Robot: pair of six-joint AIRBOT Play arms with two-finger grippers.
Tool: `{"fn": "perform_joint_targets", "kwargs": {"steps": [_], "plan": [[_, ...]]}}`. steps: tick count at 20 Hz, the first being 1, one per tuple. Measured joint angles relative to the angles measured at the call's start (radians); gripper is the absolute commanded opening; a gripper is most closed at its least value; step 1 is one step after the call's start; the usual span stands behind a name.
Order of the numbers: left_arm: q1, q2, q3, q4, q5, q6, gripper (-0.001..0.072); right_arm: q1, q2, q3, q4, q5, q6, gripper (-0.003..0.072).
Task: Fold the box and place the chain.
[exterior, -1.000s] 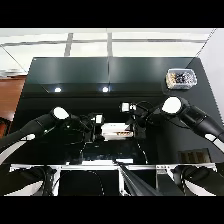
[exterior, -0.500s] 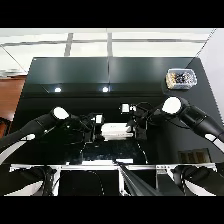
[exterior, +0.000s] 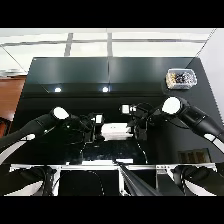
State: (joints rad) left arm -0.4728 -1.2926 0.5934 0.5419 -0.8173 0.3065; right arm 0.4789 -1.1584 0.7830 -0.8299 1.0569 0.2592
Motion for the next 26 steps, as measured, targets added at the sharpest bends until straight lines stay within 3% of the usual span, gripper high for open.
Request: {"fn": "perform_joint_targets", "kwargs": {"steps": [8, 9, 10, 11, 16, 21, 26], "plan": [[0.000, 0.000, 0.000, 0.000, 0.001, -0.001, 0.0464, -0.033, 0.010, -0.017, 0.048, 0.035, 0.144, 0.0249], [0.000, 0.000, 0.000, 0.000, 0.001, 0.000, 0.0465, -0.054, 0.019, -0.015, 0.075, 0.042, 0.183, 0.0218], [0.000, 0.000, 0.000, 0.000, 0.001, -0.001, 0.0465, -0.080, 0.027, -0.013, 0.105, 0.063, 0.231, 0.0053], [0.000, 0.000, 0.000, 0.000, 0.001, -0.001, 0.0464, -0.108, 0.034, -0.014, 0.129, 0.090, 0.291, 0.0017], [0.000, 0.000, 0.000, 0.000, 0.001, 0.000, 0.0465, -0.171, 0.042, -0.100, 0.269, 0.157, 0.517, 0.0016], [0.000, 0.000, 0.000, 0.000, 0.000, -0.002, 0.0465, -0.138, 0.011, -0.184, 0.498, 0.054, 0.583, 0.0016], [0.000, -0.001, 0.000, -0.001, -0.004, -0.023, 0.0465, -0.096, -0.032, -0.201, 0.551, -0.060, 0.621, 0.0016]]}}
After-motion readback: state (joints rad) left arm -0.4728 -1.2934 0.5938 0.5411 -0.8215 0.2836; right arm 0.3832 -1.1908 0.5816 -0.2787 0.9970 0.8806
